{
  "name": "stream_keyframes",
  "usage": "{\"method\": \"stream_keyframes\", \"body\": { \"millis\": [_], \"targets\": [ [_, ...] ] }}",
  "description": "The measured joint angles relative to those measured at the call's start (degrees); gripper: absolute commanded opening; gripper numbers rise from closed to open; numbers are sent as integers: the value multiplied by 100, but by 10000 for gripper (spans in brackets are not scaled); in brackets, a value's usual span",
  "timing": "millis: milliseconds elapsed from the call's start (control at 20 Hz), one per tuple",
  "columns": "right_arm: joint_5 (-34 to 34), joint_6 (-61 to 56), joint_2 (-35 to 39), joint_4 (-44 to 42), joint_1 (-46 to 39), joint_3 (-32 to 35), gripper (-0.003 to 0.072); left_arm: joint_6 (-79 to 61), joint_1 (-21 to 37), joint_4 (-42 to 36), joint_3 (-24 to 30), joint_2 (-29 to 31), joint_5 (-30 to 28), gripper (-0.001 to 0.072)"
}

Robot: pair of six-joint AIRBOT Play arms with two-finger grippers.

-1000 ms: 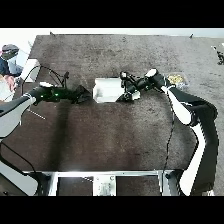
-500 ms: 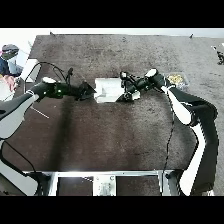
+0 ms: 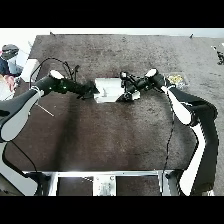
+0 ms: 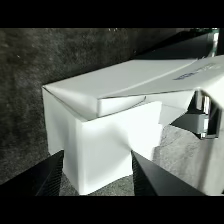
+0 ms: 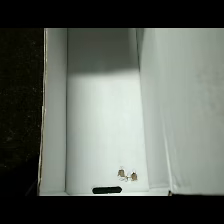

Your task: Fold the box and place the chain.

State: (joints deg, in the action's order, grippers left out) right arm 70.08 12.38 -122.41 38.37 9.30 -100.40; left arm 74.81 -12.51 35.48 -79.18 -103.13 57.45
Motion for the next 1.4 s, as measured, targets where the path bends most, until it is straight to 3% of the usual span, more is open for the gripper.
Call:
{"method": "stream_keyframes", "body": {
  "millis": [600,1400],
  "targets": [
    [-2,0,0,0,0,0,413,1735,-553,1364,-579,0,-291,457],
    [0,0,0,0,0,0,413,3803,-1040,3049,-841,-11,-472,456]
  ]
}}
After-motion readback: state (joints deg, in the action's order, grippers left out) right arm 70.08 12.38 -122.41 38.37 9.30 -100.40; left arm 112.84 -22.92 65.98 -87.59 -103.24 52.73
